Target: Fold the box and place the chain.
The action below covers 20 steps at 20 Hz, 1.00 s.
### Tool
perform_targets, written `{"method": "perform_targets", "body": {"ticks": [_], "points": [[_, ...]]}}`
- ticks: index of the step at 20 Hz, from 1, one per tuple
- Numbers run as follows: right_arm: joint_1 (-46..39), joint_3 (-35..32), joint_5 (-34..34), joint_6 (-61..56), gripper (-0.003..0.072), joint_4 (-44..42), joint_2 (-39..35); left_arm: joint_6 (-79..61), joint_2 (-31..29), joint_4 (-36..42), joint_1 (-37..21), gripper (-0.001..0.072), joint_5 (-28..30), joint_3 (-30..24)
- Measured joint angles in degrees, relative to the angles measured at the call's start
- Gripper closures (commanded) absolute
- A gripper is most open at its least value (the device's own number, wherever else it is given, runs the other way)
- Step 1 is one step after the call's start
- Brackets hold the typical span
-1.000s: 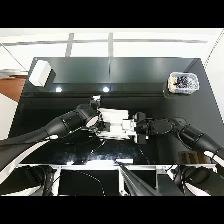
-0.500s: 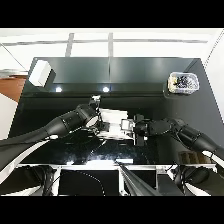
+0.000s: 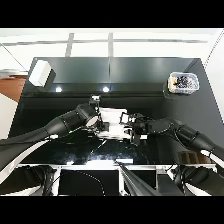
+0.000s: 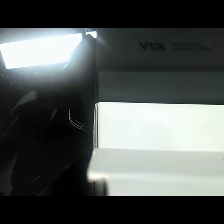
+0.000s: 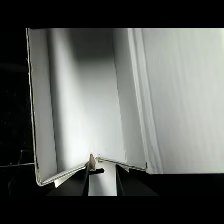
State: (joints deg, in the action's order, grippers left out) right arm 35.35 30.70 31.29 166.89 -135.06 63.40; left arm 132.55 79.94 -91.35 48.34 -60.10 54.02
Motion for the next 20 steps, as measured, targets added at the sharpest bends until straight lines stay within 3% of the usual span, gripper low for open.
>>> {"method": "perform_targets", "body": {"ticks": [8,10,11,16,17,18,19,20], "points": [[3.02,0.00,-3.37,-1.38,0.0501,-1.36,1.86,-0.17,0.00,0.31,0.00,0.0682,-0.04,0.00],[3.19,0.00,-3.61,-1.70,0.0304,-1.44,1.97,-0.15,0.00,0.31,0.00,0.0682,-0.04,0.00],[3.21,0.00,-3.69,-1.73,0.0338,-1.46,1.97,-0.13,0.00,0.33,0.00,0.0682,-0.02,0.00],[3.32,0.00,-3.98,-2.05,0.0311,-1.44,2.01,-0.09,0.02,0.33,0.00,0.0682,0.00,0.00],[3.32,0.00,-4.02,-2.05,0.0366,-1.44,2.01,-0.07,0.00,0.33,0.00,0.0682,0.00,0.00],[3.32,0.00,-4.11,-2.05,0.0476,-1.42,2.01,-0.02,0.00,0.33,0.00,0.0682,0.00,0.00],[3.30,0.00,-4.31,-2.08,0.0491,-1.38,2.01,-0.02,0.02,0.33,0.00,0.0682,-0.02,0.00],[3.30,0.00,-4.33,-2.08,0.0432,-1.38,2.01,-0.02,0.00,0.33,0.00,0.0682,-0.02,0.00]]}}
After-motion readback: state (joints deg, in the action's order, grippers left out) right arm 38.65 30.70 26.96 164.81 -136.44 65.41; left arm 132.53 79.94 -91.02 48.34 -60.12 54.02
